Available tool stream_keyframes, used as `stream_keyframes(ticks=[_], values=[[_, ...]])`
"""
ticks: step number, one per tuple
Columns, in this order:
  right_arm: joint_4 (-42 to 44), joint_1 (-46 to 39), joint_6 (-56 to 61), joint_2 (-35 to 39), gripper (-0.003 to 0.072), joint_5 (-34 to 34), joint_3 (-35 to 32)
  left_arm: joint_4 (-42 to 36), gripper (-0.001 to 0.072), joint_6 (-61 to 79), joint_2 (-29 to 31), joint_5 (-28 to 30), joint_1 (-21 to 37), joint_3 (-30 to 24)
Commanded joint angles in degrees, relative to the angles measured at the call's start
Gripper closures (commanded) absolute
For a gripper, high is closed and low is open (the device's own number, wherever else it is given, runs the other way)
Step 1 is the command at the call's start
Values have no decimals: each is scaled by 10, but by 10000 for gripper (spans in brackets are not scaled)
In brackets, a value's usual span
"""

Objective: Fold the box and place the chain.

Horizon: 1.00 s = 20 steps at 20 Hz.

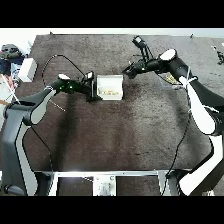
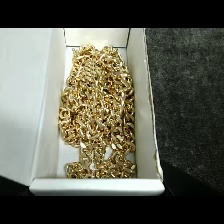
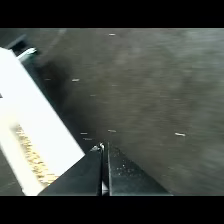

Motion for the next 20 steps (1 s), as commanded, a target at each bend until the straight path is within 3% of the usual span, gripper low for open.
stream_keyframes(ticks=[1, 2, 3, 10, 14, 16, 20], values=[[54, -6, -67, -19, 643, 76, 2, 0, 424, 0, 0, 0, 0, 0], [61, -6, -80, -16, 570, 94, 2, 0, 423, 0, 0, 0, 0, 0], [66, -6, -92, -13, 555, 110, 2, 0, 424, 0, 0, 0, 0, 0], [34, 29, -158, -10, 555, 146, 2, 0, 424, 0, 0, 0, 0, 0], [4, 49, -191, -10, 554, 128, 2, 0, 424, 0, 0, 0, 0, 0], [-13, 56, -203, -10, 424, 126, 2, 0, 424, 0, 0, 0, 0, 0], [-23, 68, -214, -13, 423, 102, 1, 0, 424, 0, 0, 0, 0, 0]])
